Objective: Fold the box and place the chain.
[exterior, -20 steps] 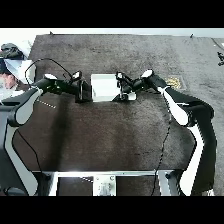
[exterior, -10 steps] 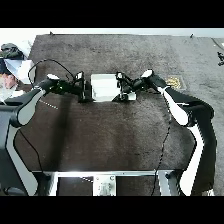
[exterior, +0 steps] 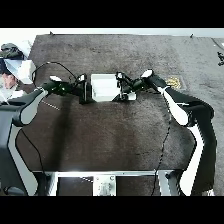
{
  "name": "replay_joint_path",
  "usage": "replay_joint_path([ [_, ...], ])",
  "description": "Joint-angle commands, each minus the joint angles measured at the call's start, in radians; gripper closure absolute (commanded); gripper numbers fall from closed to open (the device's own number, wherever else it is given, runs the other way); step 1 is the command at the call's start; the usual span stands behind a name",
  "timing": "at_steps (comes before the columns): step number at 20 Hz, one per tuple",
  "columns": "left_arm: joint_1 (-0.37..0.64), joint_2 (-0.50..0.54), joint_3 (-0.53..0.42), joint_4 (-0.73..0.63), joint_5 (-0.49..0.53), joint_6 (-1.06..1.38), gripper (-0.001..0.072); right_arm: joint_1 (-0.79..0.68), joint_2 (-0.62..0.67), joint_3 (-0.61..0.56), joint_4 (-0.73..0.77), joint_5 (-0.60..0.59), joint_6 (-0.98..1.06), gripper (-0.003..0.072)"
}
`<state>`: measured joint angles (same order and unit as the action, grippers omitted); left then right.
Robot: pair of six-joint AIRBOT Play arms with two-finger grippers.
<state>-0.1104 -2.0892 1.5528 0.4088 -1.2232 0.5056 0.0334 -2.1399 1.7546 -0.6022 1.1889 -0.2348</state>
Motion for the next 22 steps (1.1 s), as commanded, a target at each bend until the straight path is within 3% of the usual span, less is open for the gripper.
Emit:
replay_joint_path([
  [1,-0.001,-0.007,0.001,-0.014,-0.012,0.024,-0.0011,0.001,0.0,0.001,0.0,0.0,0.0,0.0153],
  [7,-0.003,-0.008,0.001,-0.064,-0.01,0.049,-0.0011,0.001,0.0,0.001,0.0,0.0,0.0,0.0153],
  [19,-0.023,-0.008,0.001,-0.023,0.033,0.019,0.0012,0.001,0.0,0.001,0.0,0.0,0.0,0.0153],
  [21,-0.023,-0.008,0.001,-0.019,0.034,0.019,0.0192,0.001,0.0,0.001,0.0,0.0,0.0,0.0153],
  [22,-0.023,-0.008,0.001,-0.019,0.034,0.019,0.0246,0.001,0.0,0.001,0.0,0.0,0.0,0.0153],
])
